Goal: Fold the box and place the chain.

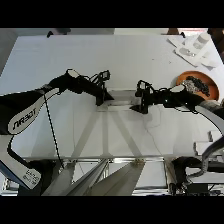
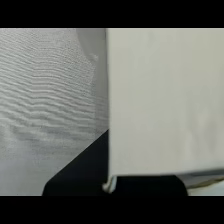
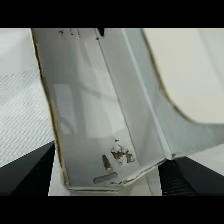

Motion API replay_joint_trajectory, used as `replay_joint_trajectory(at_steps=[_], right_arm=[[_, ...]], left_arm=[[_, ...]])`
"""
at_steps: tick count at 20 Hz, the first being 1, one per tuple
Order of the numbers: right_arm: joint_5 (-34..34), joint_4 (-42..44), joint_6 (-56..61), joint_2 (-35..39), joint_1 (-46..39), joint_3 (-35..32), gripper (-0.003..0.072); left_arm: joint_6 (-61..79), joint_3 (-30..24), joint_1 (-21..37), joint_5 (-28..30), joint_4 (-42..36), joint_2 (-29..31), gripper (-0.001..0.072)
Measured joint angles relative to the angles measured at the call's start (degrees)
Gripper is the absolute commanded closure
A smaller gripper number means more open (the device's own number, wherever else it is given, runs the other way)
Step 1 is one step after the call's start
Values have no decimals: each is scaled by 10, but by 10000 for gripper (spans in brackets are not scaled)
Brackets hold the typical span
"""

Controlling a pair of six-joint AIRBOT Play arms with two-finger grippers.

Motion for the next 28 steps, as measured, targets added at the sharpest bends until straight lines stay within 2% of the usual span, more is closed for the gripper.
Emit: replay_joint_trajectory(at_steps=[7,26,27,28], right_arm=[[33,0,-18,-38,0,14,-13],[43,-19,-23,-45,0,18,-9],[43,-19,-23,-45,0,18,15],[43,-19,-23,-45,0,18,82]], left_arm=[[0,0,0,-1,0,0,687],[0,0,0,0,0,0,687],[0,0,0,0,0,0,687],[0,0,0,0,0,0,687]])
